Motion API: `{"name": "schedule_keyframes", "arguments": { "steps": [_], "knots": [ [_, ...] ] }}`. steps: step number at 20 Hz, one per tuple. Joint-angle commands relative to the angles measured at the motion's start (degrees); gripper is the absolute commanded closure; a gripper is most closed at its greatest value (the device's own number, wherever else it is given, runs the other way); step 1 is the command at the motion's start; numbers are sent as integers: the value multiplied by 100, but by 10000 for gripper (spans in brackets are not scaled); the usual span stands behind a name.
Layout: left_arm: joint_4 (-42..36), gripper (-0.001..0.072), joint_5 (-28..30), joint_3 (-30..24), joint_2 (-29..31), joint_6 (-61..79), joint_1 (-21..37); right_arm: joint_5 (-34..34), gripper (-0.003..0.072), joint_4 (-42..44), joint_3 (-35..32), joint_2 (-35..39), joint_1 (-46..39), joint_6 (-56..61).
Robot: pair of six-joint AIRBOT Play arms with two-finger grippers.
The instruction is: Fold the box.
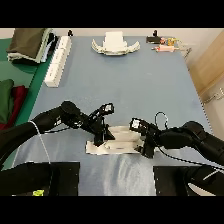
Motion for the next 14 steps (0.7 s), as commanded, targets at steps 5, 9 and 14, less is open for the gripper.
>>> {"name": "schedule_keyframes", "arguments": {
  "steps": [5, 9, 14],
  "knots": [
    [2, 694, 15, 2, 7, 2, 0, -306, -26, 629, -7, -492, -160, -999],
    [2, 694, 15, 2, 7, 2, 0, -343, -26, 691, -11, -492, -160, -1285],
    [2, 694, 15, 2, 7, 2, 0, -407, -26, 564, -7, -492, -160, -1228]
  ]
}}
